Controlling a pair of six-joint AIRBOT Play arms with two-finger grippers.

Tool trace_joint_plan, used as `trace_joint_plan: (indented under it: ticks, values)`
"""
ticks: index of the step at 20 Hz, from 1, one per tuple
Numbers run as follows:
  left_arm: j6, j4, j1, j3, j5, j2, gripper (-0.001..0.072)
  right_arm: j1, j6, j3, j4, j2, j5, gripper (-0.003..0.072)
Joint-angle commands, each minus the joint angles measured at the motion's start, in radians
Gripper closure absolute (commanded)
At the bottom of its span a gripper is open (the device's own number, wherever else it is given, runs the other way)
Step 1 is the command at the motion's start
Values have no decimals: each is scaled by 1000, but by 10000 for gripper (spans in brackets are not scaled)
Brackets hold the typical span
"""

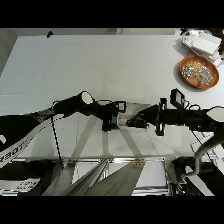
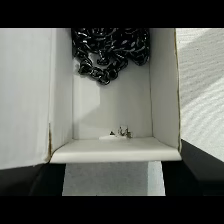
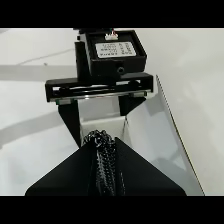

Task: Fold the box and place the chain.

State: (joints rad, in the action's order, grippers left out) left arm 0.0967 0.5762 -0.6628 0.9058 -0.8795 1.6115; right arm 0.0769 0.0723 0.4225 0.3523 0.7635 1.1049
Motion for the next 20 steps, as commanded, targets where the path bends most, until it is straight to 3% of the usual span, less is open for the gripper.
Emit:
trace_joint_plan:
  ticks: [1, 8, 13, 14, 15, 20]
  values:
    - [0, 0, 0, 0, 0, 0, 575, 60, -99, 1, 71, 46, -134, 674]
    - [0, 0, 0, 0, 0, 0, 575, 72, -241, 1, 121, 194, -207, 671]
    - [0, 0, 0, 0, 0, 0, 575, 71, -259, 1, 123, 242, -198, 543]
    - [0, 0, 0, 0, 0, 0, 575, 71, -259, 1, 121, 241, -192, 439]
    - [0, 0, 0, 0, 0, 0, 575, 71, -259, 1, 121, 239, -181, 407]
    - [0, 0, 0, 0, 0, 0, 575, 63, -283, 7, 186, 140, -103, 409]
